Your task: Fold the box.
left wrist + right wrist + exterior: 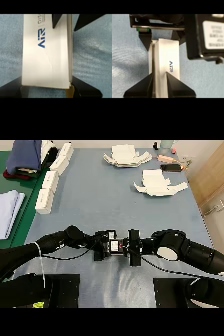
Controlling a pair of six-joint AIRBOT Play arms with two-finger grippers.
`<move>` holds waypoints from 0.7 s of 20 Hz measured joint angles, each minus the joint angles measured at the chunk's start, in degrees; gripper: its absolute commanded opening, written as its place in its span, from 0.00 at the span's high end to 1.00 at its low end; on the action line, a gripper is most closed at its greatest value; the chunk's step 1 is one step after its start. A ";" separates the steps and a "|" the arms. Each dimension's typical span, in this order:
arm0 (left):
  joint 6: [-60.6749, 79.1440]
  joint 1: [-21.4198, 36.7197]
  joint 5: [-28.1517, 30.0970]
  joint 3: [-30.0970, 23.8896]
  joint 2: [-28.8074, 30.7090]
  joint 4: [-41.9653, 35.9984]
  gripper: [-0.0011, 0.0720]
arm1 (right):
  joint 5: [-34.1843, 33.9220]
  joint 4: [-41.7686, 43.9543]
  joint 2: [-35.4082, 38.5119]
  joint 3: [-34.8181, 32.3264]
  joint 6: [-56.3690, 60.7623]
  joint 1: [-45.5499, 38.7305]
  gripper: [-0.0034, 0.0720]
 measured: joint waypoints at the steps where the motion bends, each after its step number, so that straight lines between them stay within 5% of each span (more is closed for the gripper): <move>1: 0.00 0.00 0.00 0.00 0.00 0.00 0.31 | 0.00 0.02 0.00 0.00 0.02 0.00 0.61; 11: 0.00 0.00 0.04 0.00 0.00 0.00 0.31 | 0.37 0.11 5.42 -0.07 5.75 -0.33 0.61; 14: -0.02 0.00 0.04 0.00 0.00 0.00 0.31 | 0.68 0.09 6.32 -0.42 9.75 -0.70 0.95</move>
